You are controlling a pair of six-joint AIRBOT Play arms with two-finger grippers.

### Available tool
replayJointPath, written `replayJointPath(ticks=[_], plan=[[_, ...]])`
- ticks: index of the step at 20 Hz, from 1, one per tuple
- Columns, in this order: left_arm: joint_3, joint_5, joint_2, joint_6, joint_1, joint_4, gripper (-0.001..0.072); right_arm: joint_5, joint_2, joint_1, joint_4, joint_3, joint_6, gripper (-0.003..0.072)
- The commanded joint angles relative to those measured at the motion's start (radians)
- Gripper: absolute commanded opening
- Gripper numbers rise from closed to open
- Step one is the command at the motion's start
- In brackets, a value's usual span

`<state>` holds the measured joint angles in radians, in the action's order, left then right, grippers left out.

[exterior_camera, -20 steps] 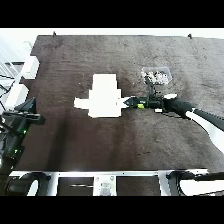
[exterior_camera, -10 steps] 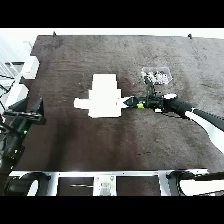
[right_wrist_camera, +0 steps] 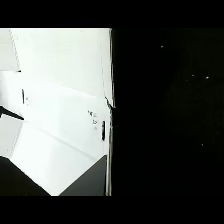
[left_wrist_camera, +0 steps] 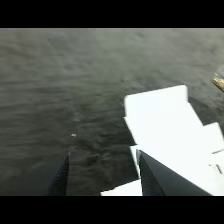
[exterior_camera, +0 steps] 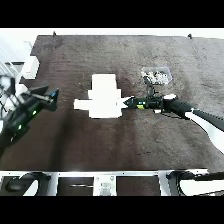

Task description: Fold the box and place the chain.

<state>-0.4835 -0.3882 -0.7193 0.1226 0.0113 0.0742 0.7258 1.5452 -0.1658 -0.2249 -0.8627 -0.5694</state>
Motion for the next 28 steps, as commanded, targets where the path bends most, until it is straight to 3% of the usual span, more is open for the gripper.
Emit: replayJointPath(ticks=[1, 4, 7, 9, 12, 17, 28], plan=[[-0.257, -0.209, -0.367, 0.165, 0.0, 0.156, 0.0505, -0.005, 0.0, -0.001, 0.008, 0.001, 0.006, 0.0005], [-0.566, -0.528, -0.678, 0.399, -0.027, 0.399, 0.0505, -0.005, 0.0, -0.002, 0.009, 0.002, 0.006, 0.0005], [-0.888, -0.835, -0.952, 0.519, -0.044, 0.473, 0.0505, -0.005, 0.001, -0.002, 0.009, 0.006, 0.006, 0.0006], [-1.074, -0.951, -1.092, 0.605, -0.041, 0.516, 0.0505, -0.004, 0.004, -0.002, 0.016, 0.007, 0.006, 0.0006], [-1.257, -0.992, -1.214, 0.708, -0.026, 0.608, 0.0506, -0.004, 0.016, -0.002, 0.016, 0.007, 0.006, 0.0006], [-1.374, -0.995, -1.309, 0.715, 0.031, 0.619, 0.0525, -0.005, 0.037, -0.001, 0.016, 0.007, 0.027, 0.0006], [-1.392, -0.992, -1.411, 0.712, 0.069, 0.579, 0.0525, -0.024, 0.037, 0.0, 0.095, 0.007, 0.186, 0.0006]])
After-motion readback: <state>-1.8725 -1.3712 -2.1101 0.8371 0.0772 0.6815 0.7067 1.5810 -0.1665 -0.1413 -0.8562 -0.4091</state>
